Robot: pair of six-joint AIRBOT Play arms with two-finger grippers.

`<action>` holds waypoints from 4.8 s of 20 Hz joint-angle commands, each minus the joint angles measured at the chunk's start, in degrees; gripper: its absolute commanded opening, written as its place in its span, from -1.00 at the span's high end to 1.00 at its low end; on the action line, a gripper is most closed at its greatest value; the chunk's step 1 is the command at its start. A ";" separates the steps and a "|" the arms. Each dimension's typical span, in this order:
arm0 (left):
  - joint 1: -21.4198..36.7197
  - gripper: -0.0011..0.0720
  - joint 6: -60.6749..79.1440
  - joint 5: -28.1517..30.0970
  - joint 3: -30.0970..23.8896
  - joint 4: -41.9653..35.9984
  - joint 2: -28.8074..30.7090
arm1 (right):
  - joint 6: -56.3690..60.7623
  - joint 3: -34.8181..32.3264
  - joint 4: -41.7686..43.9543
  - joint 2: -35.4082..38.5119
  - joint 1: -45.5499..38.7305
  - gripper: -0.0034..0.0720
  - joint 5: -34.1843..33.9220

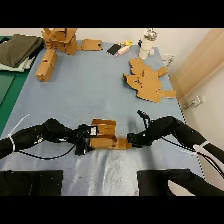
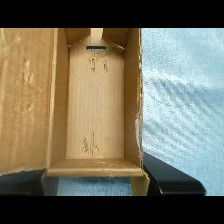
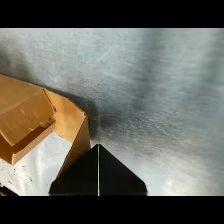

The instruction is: Fold the box.

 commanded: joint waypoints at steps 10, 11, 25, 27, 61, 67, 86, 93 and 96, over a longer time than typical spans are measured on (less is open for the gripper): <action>0.07 -0.43 0.00 0.02 -0.02 0.00 0.02 | 3.65 6.32 0.72 3.13 9.99 0.90 3.32; 0.07 -0.43 0.00 0.02 -0.02 0.00 0.02 | 3.74 6.32 0.72 3.13 10.12 0.90 3.37; 0.07 -0.43 0.00 0.02 -0.02 0.00 0.02 | 3.80 6.40 1.27 4.35 10.51 -0.10 2.67; 0.07 -0.43 0.00 0.02 -0.02 0.00 0.02 | 5.77 6.40 0.98 4.31 12.46 -0.10 4.66; 0.07 -0.43 0.00 0.02 -0.02 0.00 0.02 | 58.14 33.44 -34.67 -21.42 39.41 -0.17 -17.03; 0.07 -0.43 0.00 0.02 -0.02 0.00 0.02 | 62.95 33.44 -36.35 -13.90 39.23 -0.17 -20.59; 0.07 -0.43 0.00 0.02 -0.02 0.00 0.02 | -15.91 28.98 19.89 -27.52 -9.05 0.91 -8.70; 0.07 -0.43 0.00 0.02 -0.02 -0.02 0.02 | -25.33 31.41 20.98 -29.33 3.04 0.90 -9.31; 0.07 -0.43 0.00 0.04 -0.02 0.00 0.02 | -27.76 28.85 18.99 -24.92 8.17 0.90 -7.02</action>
